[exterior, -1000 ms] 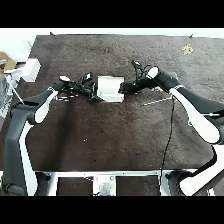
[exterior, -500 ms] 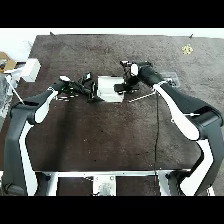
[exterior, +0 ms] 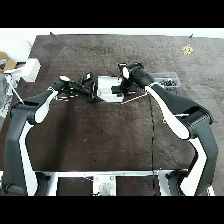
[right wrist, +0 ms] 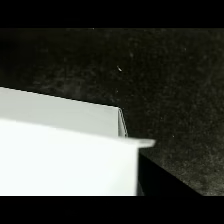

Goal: Fold the box and place the chain.

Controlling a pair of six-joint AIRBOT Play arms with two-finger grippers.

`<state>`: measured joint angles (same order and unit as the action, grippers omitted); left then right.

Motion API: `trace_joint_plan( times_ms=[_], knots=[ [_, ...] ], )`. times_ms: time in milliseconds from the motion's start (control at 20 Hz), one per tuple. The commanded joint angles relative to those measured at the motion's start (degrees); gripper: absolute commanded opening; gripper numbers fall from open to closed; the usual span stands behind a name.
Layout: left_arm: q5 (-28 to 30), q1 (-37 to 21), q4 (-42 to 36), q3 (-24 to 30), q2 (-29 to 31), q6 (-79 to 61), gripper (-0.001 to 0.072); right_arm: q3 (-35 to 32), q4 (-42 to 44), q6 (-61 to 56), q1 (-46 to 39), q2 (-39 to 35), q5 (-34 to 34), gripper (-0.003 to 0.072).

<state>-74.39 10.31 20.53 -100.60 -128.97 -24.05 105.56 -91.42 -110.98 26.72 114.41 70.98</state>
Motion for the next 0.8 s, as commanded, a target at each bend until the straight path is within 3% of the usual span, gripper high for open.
trace_joint_plan(
  times_ms=[0,300,350,450,500,700,750],
  knots=[
    [0.0,-0.1,0.0,-0.1,0.0,0.0,0.0401,0.2,-2.8,-4.4,0.3,0.4,-0.1,0.0304],
    [0.0,-0.1,0.0,-0.1,0.0,0.0,0.0401,0.2,-2.9,-6.1,0.7,1.3,-1.9,0.0303],
    [0.0,-0.1,0.0,-0.1,0.0,0.0,0.0401,0.1,-2.9,-6.1,0.9,1.5,-2.1,0.0251],
    [0.0,-0.1,0.0,-0.1,0.0,0.0,0.0401,0.2,-3.0,-7.4,0.9,2.0,-2.3,0.0242],
    [0.0,-0.1,0.0,-0.1,0.0,0.0,0.0401,0.2,-3.1,-7.4,0.9,2.2,-2.2,0.0198],
    [0.0,-0.1,0.0,-0.1,0.0,0.0,0.0401,0.2,-3.5,-8.5,1.0,2.3,-2.1,0.0194],
    [0.0,-0.1,0.0,-0.1,0.0,0.0,0.0401,0.2,-3.6,-8.5,0.9,2.3,-1.9,0.0103]
  ],
)
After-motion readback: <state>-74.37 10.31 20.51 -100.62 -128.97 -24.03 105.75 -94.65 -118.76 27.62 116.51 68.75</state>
